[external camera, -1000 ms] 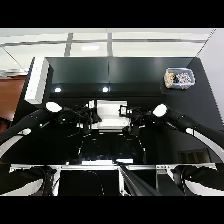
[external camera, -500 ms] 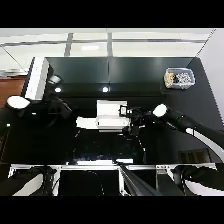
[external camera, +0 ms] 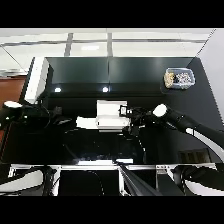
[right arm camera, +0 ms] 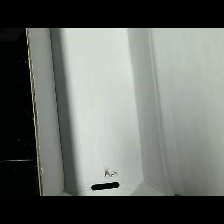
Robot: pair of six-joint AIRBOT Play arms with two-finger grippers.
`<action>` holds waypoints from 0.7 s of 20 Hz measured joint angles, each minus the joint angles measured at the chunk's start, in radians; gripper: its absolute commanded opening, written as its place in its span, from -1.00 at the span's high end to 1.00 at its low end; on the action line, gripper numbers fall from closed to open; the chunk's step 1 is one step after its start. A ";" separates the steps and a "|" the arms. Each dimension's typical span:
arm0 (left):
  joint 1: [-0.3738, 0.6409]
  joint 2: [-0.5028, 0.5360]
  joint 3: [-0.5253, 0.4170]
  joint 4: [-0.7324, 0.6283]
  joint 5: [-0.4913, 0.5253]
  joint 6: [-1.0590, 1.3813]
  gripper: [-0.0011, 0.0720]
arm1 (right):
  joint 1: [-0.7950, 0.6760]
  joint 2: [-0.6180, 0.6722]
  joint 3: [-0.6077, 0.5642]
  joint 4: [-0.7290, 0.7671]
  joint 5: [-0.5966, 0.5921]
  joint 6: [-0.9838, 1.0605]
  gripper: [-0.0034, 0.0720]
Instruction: Fold the box and place the chain.
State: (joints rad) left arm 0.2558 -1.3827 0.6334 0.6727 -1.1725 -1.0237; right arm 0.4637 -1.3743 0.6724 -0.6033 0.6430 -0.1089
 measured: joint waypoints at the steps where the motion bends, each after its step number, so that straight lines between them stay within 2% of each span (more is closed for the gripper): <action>1: -0.023 -0.026 0.000 -0.013 -0.007 -0.001 0.91 | 0.000 0.000 0.000 0.000 0.000 0.000 0.39; 6: -0.167 -0.092 0.003 -0.056 0.014 0.008 0.91 | 0.000 0.000 0.000 0.000 0.000 0.000 0.39; 10: -0.228 -0.103 0.024 -0.084 0.019 0.032 0.89 | 0.000 0.000 0.000 0.000 0.000 0.000 0.39; 11: -0.232 -0.104 0.036 -0.089 0.007 0.044 0.65 | 0.000 0.000 0.000 0.000 0.000 0.000 0.40; 13: -0.236 -0.105 0.064 -0.098 -0.035 0.068 -0.78 | 0.000 0.000 0.000 0.000 0.000 0.000 0.39; 14: -0.238 -0.105 0.079 -0.101 -0.056 0.077 -0.99 | 0.000 0.000 0.000 0.000 0.000 0.000 0.39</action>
State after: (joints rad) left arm 0.0181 -1.4876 0.7124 0.5720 -1.2282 -0.9466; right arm 0.4637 -1.3743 0.6724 -0.6033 0.6430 -0.1085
